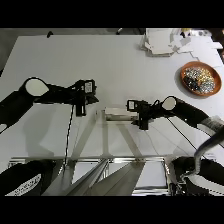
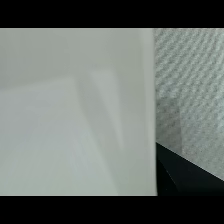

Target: Fold the box and place the chain.

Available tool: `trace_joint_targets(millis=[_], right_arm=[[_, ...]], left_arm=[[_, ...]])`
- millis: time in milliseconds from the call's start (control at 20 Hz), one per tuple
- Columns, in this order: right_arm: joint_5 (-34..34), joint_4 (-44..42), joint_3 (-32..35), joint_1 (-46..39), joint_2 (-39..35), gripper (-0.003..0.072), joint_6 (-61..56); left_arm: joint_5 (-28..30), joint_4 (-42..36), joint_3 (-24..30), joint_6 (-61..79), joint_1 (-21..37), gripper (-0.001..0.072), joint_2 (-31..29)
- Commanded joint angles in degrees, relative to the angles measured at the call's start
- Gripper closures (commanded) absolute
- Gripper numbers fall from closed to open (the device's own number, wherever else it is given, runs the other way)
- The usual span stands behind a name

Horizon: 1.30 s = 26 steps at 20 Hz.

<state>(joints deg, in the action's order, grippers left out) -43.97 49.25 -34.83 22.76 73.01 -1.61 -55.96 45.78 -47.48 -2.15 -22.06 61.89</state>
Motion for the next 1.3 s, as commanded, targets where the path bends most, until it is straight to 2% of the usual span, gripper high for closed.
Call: trace_joint_targets(millis=[0, 100, 200, 300, 450, 750, 850, 950, 1250], right_arm=[[0.0, 0.0, 0.02, 0.02, -0.04, 0.0291, -0.02], [0.0, 0.0, 0.02, 0.02, -0.04, 0.0291, -0.02], [0.0, 0.0, 0.02, 0.02, -0.04, 0.0291, -0.02], [0.0, 0.0, 0.02, 0.02, -0.04, 0.0291, -0.02], [0.0, 0.0, 0.02, 0.02, -0.04, 0.0291, -0.02], [0.0, 0.0, 0.02, 0.02, -0.04, 0.0291, -0.02], [0.0, 0.0, 0.02, 0.02, -0.04, 0.0291, -0.02], [0.0, -0.02, 0.02, 0.02, -0.04, 0.0291, -0.02], [0.0, 0.0, 0.02, 0.02, -0.04, 0.0291, -0.02]], left_arm=[[-10.43, 1.42, 0.0, -7.76, -1.97, 0.0708, -4.46], [-12.94, 1.44, 0.52, -9.97, -5.77, 0.0708, -3.37], [-10.91, 1.49, 1.7, -9.88, -10.78, 0.0708, -0.98], [-3.8, 1.9, 2.27, -9.9, -15.76, 0.0708, 2.67], [11.47, 1.2, 2.25, -9.9, -20.33, 0.0704, 7.8], [36.37, -7.23, 2.25, -9.88, -21.07, 0.0707, 11.5], [41.97, -11.78, 2.25, -9.84, -20.68, 0.0707, 12.52], [42.64, -14.34, 2.23, -9.7, -18.86, 0.0707, 14.27], [39.74, -14.45, 2.25, -9.68, -14.93, 0.0706, 18.53]])
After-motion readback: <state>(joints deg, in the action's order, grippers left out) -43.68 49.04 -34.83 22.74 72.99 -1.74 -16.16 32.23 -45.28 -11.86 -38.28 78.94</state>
